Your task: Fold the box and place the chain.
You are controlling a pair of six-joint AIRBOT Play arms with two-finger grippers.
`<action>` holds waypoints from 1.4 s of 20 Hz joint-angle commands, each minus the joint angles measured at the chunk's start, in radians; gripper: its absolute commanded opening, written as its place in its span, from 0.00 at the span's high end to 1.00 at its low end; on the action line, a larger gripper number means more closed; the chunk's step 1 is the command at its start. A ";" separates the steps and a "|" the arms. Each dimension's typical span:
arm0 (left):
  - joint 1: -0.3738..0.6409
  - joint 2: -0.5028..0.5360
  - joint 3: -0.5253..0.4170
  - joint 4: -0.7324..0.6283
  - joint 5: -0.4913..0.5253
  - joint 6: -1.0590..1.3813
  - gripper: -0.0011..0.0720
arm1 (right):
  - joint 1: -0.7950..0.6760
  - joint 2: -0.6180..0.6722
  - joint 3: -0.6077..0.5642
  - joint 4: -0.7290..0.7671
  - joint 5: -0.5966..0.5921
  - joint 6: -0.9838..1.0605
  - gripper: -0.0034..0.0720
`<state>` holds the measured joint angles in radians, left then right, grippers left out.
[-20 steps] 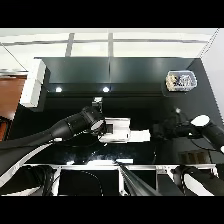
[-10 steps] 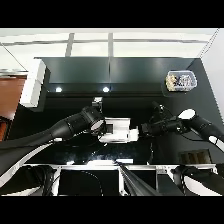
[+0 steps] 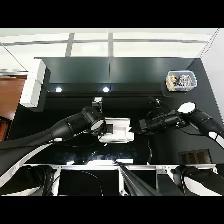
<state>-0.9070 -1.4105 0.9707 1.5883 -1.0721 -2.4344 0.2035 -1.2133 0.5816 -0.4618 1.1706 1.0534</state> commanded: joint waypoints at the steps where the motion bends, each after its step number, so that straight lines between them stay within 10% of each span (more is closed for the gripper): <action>1: 0.001 0.000 0.000 0.000 0.003 0.000 0.95 | 0.079 0.000 0.014 -0.035 -0.078 0.072 0.25; 13: 0.001 0.000 0.000 0.000 0.002 0.000 0.95 | 0.400 -0.001 0.221 -0.597 -0.258 0.687 0.30; 28: 0.001 0.000 0.000 0.000 0.002 0.000 0.95 | 0.531 -0.011 0.243 -0.853 -0.211 0.958 0.46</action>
